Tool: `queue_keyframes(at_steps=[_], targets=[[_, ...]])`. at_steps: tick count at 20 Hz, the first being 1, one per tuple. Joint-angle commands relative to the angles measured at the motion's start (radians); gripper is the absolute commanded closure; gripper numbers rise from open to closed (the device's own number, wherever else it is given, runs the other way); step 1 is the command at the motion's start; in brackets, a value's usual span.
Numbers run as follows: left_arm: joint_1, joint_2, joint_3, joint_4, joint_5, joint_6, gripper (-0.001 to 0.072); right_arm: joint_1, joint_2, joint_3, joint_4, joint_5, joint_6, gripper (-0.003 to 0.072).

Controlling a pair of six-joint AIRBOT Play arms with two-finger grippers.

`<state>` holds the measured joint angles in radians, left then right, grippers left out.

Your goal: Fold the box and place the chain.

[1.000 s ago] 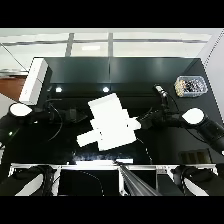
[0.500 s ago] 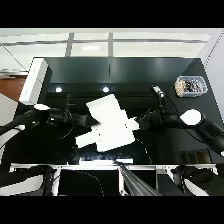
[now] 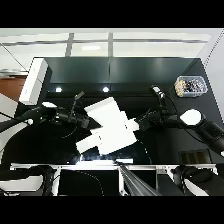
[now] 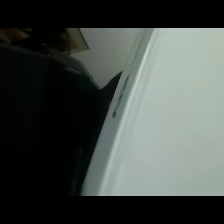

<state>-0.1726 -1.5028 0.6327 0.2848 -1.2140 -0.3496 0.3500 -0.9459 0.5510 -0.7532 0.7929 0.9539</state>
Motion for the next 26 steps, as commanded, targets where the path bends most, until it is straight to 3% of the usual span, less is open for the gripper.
queue_keyframes(at_steps=[1,5,6,7,9,13,16,18,20,26], targets=[[-0.002,-0.006,0.01,0.039,-0.023,0.014,0.049,0.001,0.001,-0.001,0.0,0.004,0.001,0.0643],[-0.025,-0.006,0.01,0.088,-0.026,0.014,0.0504,0.001,0.001,-0.001,0.0,0.005,0.005,0.0643],[-0.035,-0.006,0.01,0.091,-0.023,0.016,0.0685,0.001,0.001,-0.001,0.0,0.006,0.01,0.0642],[-0.04,-0.006,0.013,0.097,-0.024,0.027,0.068,-0.002,0.002,-0.001,-0.001,0.008,0.021,0.0527],[-0.049,0.0,0.026,0.105,-0.025,0.033,0.0681,-0.037,0.004,0.013,-0.018,0.041,0.057,-0.0024],[-0.072,0.073,0.084,0.192,-0.008,0.093,0.0684,-0.225,0.041,0.184,-0.203,0.277,0.06,-0.002],[-0.167,0.206,0.098,0.328,0.183,0.219,0.0684,-0.337,0.077,0.294,-0.323,0.37,-0.018,-0.002],[-0.255,0.275,0.097,0.43,0.327,0.303,0.0682,-0.356,0.082,0.293,-0.374,0.41,-0.104,-0.002],[-0.307,0.278,0.094,0.482,0.404,0.32,0.068,-0.355,0.082,0.255,-0.383,0.413,-0.145,-0.002],[-0.311,0.172,0.094,0.472,0.367,0.319,0.068,-0.283,0.082,0.035,-0.217,0.284,-0.39,-0.0019]])
